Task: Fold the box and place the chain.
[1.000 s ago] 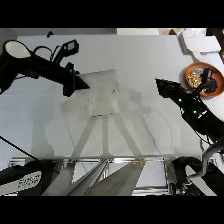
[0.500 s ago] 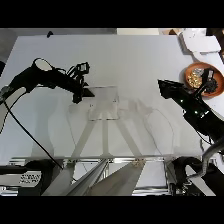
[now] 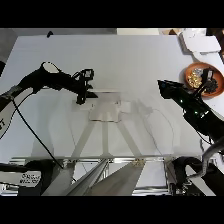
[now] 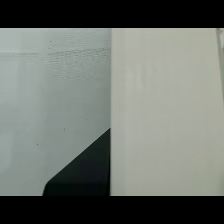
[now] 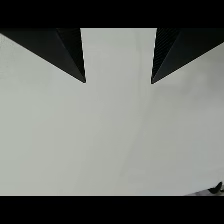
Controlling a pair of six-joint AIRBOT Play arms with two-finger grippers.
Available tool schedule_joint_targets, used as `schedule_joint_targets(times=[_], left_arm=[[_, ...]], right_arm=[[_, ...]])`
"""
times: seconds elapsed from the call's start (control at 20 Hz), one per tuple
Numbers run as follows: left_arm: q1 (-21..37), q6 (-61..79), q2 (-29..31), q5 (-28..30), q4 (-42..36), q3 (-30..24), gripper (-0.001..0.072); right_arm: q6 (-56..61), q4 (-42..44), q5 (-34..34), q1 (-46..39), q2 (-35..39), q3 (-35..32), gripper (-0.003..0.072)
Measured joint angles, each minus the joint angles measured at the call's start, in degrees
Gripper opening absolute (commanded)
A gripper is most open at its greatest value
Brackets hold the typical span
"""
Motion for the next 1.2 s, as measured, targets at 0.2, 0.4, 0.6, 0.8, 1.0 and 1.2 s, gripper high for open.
schedule_joint_targets(times=[0.2, 0.4, 0.6, 0.8, 1.0, 1.2], left_arm=[[-0.5, 0.2, -1.3, 1.0, 0.0, 0.0, 0.0006], [-0.6, -1.6, -2.4, 1.3, 0.0, 0.0, 0.0007], [-0.6, -2.2, -3.2, 1.5, 0.0, 0.0, 0.0008], [-0.6, -2.5, -3.5, 1.5, 0.0, 0.0, 0.0012], [-0.6, -2.5, -3.5, 1.5, 0.2, 0.0, 0.0012], [-0.6, -2.6, -3.5, 1.5, 0.3, 0.0, 0.0012]], right_arm=[[0.0, 0.0, 0.0, 0.0, 0.0, 0.0, 0.0455], [0.0, 0.0, 0.0, 0.0, 0.0, 0.0, 0.0455], [0.0, -0.2, 0.0, 0.0, 0.0, 0.0, 0.0455], [0.0, -1.6, 0.0, 0.0, 0.0, 0.0, 0.0455], [0.0, -2.2, 3.3, 0.0, 0.2, 0.0, 0.0363], [0.7, -4.1, 16.1, 0.0, 0.5, 0.3, 0.0486]])
